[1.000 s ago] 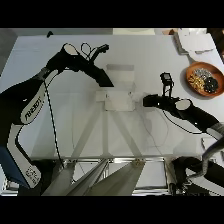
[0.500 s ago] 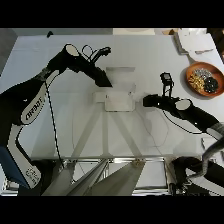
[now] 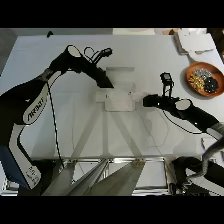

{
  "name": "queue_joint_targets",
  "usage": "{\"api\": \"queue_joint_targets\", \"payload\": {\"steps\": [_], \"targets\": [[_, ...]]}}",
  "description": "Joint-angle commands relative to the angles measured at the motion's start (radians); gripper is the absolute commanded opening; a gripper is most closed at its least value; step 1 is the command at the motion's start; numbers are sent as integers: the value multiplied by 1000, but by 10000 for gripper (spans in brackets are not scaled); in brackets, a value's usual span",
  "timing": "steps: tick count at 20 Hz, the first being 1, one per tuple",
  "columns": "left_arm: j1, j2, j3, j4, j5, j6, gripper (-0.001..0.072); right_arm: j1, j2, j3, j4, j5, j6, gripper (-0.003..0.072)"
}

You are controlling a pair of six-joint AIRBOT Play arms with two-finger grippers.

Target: Fold the box and place the chain.

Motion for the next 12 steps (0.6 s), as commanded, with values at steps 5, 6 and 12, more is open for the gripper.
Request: {"api": "queue_joint_targets", "payload": {"steps": [5, 6, 12], "targets": [[-12, -23, 0, 7, 3, -1, 313, 1, 0, 0, 0, 0, 0, 13], [-8, -23, 0, 8, -3, -1, 312, 1, 0, 0, 0, 0, 0, 13], [22, -18, 0, 8, -40, 0, 135, 1, 0, 0, 0, 0, 0, 13]]}}
